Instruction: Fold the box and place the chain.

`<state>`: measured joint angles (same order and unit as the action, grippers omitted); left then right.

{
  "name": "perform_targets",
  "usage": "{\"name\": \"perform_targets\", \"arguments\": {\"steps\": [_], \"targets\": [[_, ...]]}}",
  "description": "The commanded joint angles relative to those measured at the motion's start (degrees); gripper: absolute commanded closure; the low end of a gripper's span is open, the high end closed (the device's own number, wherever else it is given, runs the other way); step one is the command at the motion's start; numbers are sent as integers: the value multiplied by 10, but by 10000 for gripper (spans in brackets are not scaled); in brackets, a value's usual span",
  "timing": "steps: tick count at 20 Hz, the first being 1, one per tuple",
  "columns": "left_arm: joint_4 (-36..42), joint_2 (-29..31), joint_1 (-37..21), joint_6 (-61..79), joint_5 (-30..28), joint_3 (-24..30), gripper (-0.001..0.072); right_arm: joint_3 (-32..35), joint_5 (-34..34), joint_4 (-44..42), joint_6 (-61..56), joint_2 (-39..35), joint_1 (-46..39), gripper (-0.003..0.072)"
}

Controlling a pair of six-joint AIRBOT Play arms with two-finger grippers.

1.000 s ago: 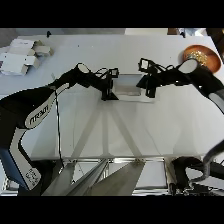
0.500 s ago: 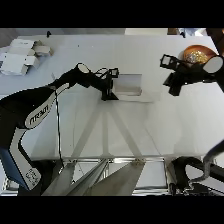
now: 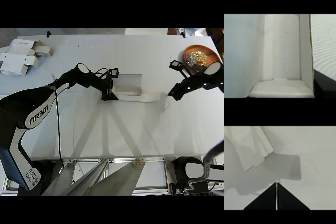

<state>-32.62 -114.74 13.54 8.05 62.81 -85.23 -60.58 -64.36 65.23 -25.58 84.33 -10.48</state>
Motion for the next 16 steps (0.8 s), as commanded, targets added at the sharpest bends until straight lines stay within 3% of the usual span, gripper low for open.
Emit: {"name": "perform_targets", "arguments": {"steps": [1, 5, 16], "targets": [[0, 0, -1, 0, 0, 0, 332, 0, -7, -71, -51, 48, -3, 671], [0, 0, -1, 0, 0, 0, 332, 0, -7, -87, -132, 63, -3, 672], [0, 0, -1, 0, 0, 0, 332, 0, -11, -153, -194, 83, 55, 671]]}}
